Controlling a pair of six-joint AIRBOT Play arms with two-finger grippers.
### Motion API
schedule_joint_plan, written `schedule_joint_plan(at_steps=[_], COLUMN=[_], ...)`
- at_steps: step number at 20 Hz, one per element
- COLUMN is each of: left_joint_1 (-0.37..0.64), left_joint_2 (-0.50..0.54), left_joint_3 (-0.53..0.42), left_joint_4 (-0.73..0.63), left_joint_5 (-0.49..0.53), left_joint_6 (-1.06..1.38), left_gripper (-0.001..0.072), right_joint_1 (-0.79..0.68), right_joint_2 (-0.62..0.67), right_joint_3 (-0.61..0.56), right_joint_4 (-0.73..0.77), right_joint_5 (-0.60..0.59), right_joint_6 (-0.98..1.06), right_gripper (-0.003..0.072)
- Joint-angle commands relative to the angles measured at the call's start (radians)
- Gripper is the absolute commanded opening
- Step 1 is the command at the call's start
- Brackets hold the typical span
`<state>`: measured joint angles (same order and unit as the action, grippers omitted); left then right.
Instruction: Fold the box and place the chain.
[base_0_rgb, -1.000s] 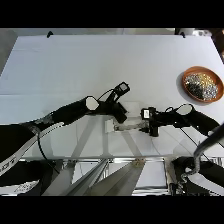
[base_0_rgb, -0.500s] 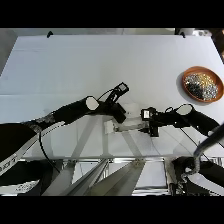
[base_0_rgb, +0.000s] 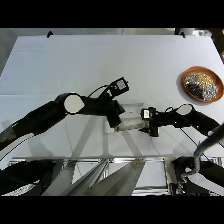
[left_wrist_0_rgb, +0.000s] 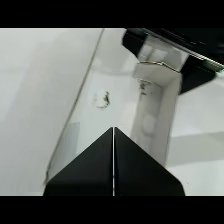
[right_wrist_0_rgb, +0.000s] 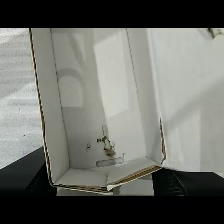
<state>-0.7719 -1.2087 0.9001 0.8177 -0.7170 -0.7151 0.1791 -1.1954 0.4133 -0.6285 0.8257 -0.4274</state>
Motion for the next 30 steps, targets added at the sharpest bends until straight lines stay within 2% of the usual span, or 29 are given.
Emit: schedule_joint_plan(at_steps=[1, 5, 8, 12, 15, 17, 21, 25, 30], left_joint_1=[-0.002, -0.009, -0.007, -0.009, -0.009, -0.008, 0.003, 0.038, 0.088], left_joint_2=[0.069, 0.069, 0.069, 0.047, 0.007, -0.007, -0.008, -0.002, 0.065], left_joint_3=[-0.007, -0.109, -0.181, -0.206, -0.206, -0.206, -0.215, -0.247, -0.272], left_joint_4=[0.07, 0.073, 0.069, 0.047, -0.032, -0.035, 0.027, 0.036, 0.082], left_joint_5=[-0.132, -0.103, -0.015, 0.057, 0.062, 0.054, -0.005, -0.046, -0.055], left_joint_6=[-0.068, -0.075, -0.044, 0.051, 0.121, 0.121, 0.111, 0.107, 0.072], left_gripper=[0.0001, 0.0001, 0.0002, 0.0004, 0.0008, 0.0005, 0.0005, 0.0004, 0.0003], right_joint_1=[0.0, 0.0, 0.0, 0.0, 0.0, 0.0, 0.0, 0.0, 0.0], right_joint_2=[0.001, 0.001, 0.001, 0.001, 0.001, 0.001, 0.001, 0.001, 0.001], right_joint_3=[0.0, 0.0, 0.0, 0.0, 0.0, 0.0, 0.0, 0.0, 0.0], right_joint_4=[0.0, 0.0, 0.0, 0.0, 0.0, 0.0, 0.0, 0.0, 0.0], right_joint_5=[0.0, 0.0, 0.0, 0.0, 0.0, 0.0, 0.0, 0.0, 0.0], right_joint_6=[0.0, 0.0, 0.0, 0.0, 0.0, 0.0, 0.0, 0.0, 0.0], right_gripper=[0.0469, 0.0469, 0.0469, 0.0469, 0.0469, 0.0469, 0.0469, 0.0469, 0.0469])
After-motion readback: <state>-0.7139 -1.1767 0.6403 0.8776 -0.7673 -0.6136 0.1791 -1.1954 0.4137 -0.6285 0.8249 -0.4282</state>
